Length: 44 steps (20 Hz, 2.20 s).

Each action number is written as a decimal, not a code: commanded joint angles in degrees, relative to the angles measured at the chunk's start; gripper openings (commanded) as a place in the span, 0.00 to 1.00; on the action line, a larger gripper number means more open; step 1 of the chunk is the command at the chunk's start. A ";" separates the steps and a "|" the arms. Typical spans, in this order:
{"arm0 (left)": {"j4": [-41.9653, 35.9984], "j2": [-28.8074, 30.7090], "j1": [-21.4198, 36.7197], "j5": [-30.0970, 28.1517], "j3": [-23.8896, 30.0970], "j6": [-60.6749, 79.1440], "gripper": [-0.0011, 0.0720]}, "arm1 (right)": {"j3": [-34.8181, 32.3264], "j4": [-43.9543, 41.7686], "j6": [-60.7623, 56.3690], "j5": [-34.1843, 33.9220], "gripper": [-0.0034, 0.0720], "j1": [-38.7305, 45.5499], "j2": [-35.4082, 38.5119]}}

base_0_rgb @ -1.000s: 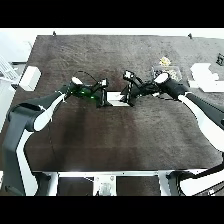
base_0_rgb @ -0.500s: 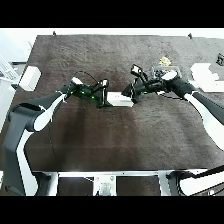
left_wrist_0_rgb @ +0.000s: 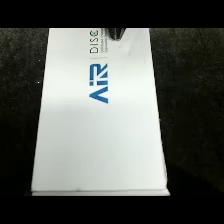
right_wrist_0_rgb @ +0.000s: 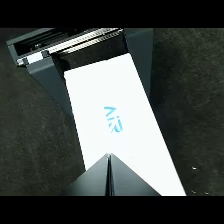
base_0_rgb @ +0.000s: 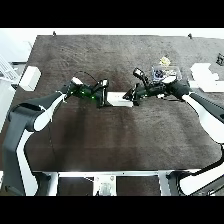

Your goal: Fold the box and place the chain.

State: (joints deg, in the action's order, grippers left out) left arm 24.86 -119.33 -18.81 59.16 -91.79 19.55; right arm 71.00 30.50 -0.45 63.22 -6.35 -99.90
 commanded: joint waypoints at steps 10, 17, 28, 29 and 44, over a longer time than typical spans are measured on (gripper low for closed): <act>-0.02 0.00 0.07 -0.07 -0.02 0.00 0.73 | 0.33 -11.10 0.70 2.01 0.06 1.75 7.13; -0.02 0.02 0.07 -0.09 -0.02 0.00 0.73 | -9.18 -11.45 -7.69 -0.28 0.06 4.20 28.22; -0.50 0.00 0.07 0.50 0.00 -0.02 0.73 | -39.63 -11.52 -8.50 -8.81 0.06 12.22 49.57; -1.11 0.00 0.07 0.48 -0.02 -0.02 0.73 | -39.63 -11.85 -8.46 -8.81 0.06 12.20 49.57; -3.45 0.02 0.07 -0.87 -0.02 -3.04 0.73 | -39.63 -11.93 -8.37 -8.79 0.06 12.17 49.57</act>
State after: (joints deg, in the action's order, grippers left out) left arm 21.52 -119.35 -18.76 58.35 -91.74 16.80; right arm 31.38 18.57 -8.84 54.41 5.80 -50.37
